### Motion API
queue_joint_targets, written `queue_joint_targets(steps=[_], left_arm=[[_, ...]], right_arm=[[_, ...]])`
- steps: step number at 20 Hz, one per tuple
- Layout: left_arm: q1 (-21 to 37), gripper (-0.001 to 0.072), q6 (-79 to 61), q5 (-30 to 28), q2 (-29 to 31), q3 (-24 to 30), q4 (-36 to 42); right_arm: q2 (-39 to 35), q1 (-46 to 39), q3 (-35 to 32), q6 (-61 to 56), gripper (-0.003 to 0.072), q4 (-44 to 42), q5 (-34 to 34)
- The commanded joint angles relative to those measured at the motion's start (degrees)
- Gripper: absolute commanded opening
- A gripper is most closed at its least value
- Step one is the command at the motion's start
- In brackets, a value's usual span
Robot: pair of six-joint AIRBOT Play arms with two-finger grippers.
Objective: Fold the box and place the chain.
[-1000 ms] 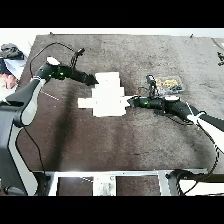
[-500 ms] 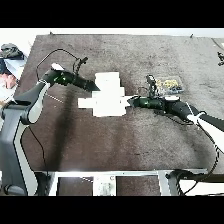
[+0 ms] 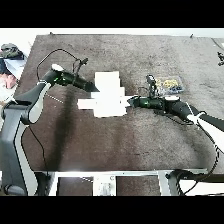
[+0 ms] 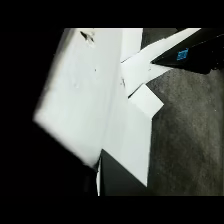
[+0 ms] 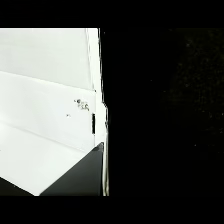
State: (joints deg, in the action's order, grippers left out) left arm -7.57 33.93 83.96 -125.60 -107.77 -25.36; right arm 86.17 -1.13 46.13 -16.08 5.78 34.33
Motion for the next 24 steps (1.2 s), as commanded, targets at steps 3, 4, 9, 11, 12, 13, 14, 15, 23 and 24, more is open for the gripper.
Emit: queue_joint_targets(steps=[3, 4, 9, 11, 12, 13, 14, 15, 23, 24], left_arm=[[0.0, 0.0011, -5.7, 3.1, 0.0, 0.0, -0.1], [0.0, 0.001, -9.0, 3.2, 0.0, 0.0, -0.1], [0.0, 0.001, -24.0, 3.5, 0.1, 0.0, 0.5], [0.0, 0.0009, -31.4, 3.4, 0.2, 0.0, 0.6], [0.0, 0.0008, -32.9, 2.7, 0.4, 0.0, 0.6], [0.0, 0.0006, -33.9, 1.7, 0.7, 0.0, 0.5], [0.0, 0.0005, -36.2, 0.5, 1.3, 0.0, 0.5], [0.0, 0.0005, -38.2, -1.0, 1.9, 0.2, 0.5], [0.0, 0.0007, -48.0, -9.2, 4.1, 6.5, 0.5], [0.0, 0.0007, -48.2, -10.2, 3.9, 7.1, 0.4]], right_arm=[[-0.2, -1.1, 0.0, 0.0, 0.0407, 0.0, 1.5], [-0.4, -2.3, 0.0, 0.0, 0.0325, 0.0, 2.8], [-4.9, -10.4, 0.0, -0.2, 0.0319, 0.0, 7.9], [-6.5, -11.9, 0.0, -0.2, 0.0319, 0.0, 8.0], [-6.9, -12.5, 0.0, -0.2, 0.0319, 0.0, 8.0], [-6.9, -12.9, 0.0, -0.2, 0.0318, 0.0, 8.2], [-6.9, -12.9, 0.0, -0.2, 0.0318, 0.4, 8.1], [-6.9, -12.9, 0.0, -0.2, 0.0318, 0.4, 8.2], [-6.9, -12.8, 0.0, 0.2, 0.0319, 0.5, 8.2], [-6.9, -12.7, 0.0, 1.8, 0.0319, 0.5, 8.3]])
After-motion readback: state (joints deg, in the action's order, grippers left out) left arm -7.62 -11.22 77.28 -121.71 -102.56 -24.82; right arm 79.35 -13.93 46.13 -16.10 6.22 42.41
